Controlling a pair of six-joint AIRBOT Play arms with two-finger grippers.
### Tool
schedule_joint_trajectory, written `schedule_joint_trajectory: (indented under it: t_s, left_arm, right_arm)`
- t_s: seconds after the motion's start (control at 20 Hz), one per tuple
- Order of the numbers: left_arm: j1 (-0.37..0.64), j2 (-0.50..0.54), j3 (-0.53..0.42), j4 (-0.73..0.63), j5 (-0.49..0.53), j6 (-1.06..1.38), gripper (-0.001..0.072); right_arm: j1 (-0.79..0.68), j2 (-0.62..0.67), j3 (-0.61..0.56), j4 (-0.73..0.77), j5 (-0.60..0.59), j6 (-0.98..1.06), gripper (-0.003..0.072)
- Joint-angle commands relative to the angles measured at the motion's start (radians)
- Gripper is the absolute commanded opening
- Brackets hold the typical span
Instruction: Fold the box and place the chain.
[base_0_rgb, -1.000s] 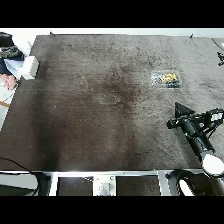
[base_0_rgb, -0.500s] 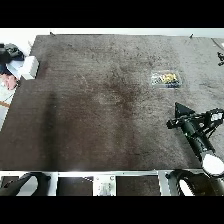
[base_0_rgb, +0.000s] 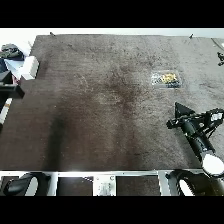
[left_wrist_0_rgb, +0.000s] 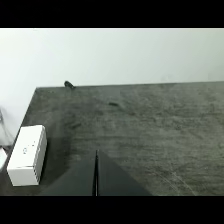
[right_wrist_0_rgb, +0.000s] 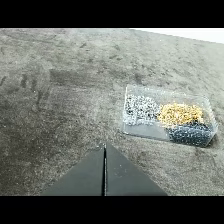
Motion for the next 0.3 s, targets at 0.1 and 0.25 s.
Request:
schedule_joint_trajectory:
  t_s: [0.1, 0.25]
  left_arm:
    - [-0.007, 0.256, -0.172, -0.008, 0.006, 0.007, 0.0006]
    - [-0.007, 0.27, -0.193, -0.008, 0.004, -0.022, 0.0008]
  right_arm:
    - [0.0, 0.0, 0.0, 0.0, 0.0, 0.0, 0.0014]
    - [0.0, 0.0, -0.001, 0.0, 0.0, 0.0, 0.0014]
